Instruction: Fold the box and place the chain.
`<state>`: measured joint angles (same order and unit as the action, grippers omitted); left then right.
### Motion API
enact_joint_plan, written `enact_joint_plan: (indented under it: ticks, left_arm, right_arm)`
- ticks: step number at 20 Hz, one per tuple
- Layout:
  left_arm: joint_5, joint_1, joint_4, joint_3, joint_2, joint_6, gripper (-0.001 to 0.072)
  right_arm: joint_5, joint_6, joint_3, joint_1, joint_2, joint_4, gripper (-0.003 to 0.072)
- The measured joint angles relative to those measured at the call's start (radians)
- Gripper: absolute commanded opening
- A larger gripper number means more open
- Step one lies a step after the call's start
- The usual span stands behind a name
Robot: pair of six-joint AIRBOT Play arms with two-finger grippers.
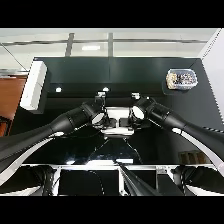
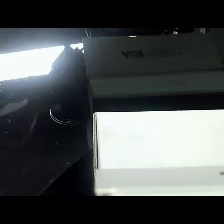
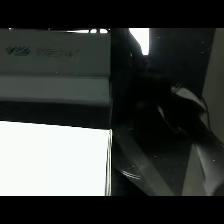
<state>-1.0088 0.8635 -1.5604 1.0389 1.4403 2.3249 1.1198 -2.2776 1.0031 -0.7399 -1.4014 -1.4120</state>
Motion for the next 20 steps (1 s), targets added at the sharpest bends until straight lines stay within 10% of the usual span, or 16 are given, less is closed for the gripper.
enact_joint_plan:
  ticks: [2,3,7,9,12,20]
  left_arm:
    - [0.004,0.000,0.002,0.000,0.000,-0.002,0.0027]
    - [0.004,0.000,0.002,0.000,0.000,0.000,0.0027]
    - [-0.002,0.000,0.002,0.000,0.000,0.004,0.0027]
    - [0.000,0.000,0.002,0.000,0.000,0.002,0.0027]
    - [0.012,0.000,0.008,0.000,0.000,0.001,0.0027]
    - [0.003,0.000,0.010,0.000,0.000,0.004,0.0027]
  right_arm:
    - [-0.005,0.001,0.000,0.000,0.000,0.021,0.0229]
    - [-0.007,0.000,0.000,0.000,0.000,0.021,0.0006]
    - [-0.004,-0.006,0.000,0.001,0.000,0.021,0.0015]
    - [-0.005,-0.004,0.000,0.001,0.000,0.025,0.0253]
    - [-0.015,-0.001,0.000,0.002,0.000,0.037,0.0376]
    - [0.019,0.076,0.005,0.006,0.120,0.007,0.0375]
